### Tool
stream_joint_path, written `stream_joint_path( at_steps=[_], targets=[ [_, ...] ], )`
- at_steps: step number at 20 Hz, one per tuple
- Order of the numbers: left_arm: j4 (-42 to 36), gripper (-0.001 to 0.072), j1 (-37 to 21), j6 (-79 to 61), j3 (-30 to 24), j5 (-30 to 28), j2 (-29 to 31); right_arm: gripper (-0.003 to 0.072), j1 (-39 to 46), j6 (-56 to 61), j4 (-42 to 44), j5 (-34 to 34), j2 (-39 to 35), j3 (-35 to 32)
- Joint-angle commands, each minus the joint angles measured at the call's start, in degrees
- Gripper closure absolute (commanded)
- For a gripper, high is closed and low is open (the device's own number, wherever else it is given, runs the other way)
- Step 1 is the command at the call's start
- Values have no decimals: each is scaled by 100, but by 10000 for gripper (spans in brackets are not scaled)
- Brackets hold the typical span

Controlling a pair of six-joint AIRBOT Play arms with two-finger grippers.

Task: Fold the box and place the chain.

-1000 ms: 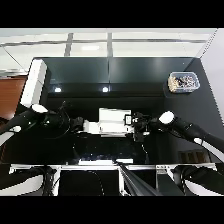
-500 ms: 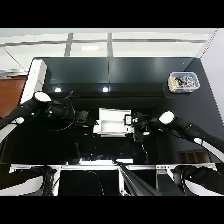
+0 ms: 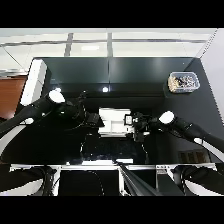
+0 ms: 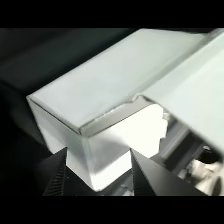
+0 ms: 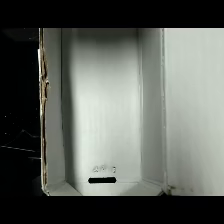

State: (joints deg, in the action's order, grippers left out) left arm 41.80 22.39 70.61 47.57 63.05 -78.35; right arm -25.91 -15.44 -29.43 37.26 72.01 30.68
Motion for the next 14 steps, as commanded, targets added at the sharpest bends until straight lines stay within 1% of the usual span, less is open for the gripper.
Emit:
stream_joint_path(
  at_steps=[1, 3, 6, 10, 11, 12, 14],
  targets=[
    [855, 251, 354, 793, 232, -363, -2, 448, -4, 0, 4, -2, 2, 4],
    [879, 269, 466, 901, 262, -452, -2, 448, -4, -2, 2, -2, 2, 4],
    [1379, 269, 555, 1478, 264, -437, -2, 448, -4, 0, 4, -2, 2, 4],
    [1674, 269, 723, 1891, 264, -616, -2, 448, -4, 0, 4, -4, 2, 4],
    [1797, 270, 793, 2020, 264, -654, -7, 448, -4, -2, 4, -4, 2, 4],
    [1941, 295, 863, 2208, 264, -660, -9, 448, -4, -2, 4, -4, 2, 4],
    [2417, 305, 1078, 2715, 310, -649, -11, 448, -4, -2, 4, -4, 2, 4]
  ],
)
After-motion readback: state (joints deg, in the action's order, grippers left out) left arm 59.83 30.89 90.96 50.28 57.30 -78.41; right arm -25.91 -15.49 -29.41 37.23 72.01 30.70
